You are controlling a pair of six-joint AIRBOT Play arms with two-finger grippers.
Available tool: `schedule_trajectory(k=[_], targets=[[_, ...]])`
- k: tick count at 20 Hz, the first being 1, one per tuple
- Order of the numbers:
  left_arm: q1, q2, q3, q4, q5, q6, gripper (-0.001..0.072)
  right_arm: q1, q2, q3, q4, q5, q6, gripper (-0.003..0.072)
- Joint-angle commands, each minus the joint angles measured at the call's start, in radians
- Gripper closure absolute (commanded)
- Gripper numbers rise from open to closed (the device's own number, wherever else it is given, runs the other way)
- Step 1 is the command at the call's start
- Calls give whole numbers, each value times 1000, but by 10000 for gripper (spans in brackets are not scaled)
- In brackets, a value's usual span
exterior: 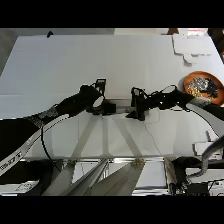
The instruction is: Fold the box and place the chain.
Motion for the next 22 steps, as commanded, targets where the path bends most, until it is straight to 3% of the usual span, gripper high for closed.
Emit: schedule_trajectory(k=[1, 9, 12, 18, 22], targets=[[8, 34, 2, -6, 4, 13, 287, 0, 0, 0, 0, 3, 1, 288], [68, 188, 2, -32, -74, 116, 287, 0, 0, 0, 0, 3, 1, 288], [140, 257, 1, -125, -131, 263, 287, 0, 0, 0, 0, 3, 1, 288], [372, 319, -4, -498, -208, 801, 289, 0, 0, 0, 0, 3, 1, 288], [479, 317, -78, -557, -187, 1284, 290, 0, 0, 0, 0, 3, 1, 288]])
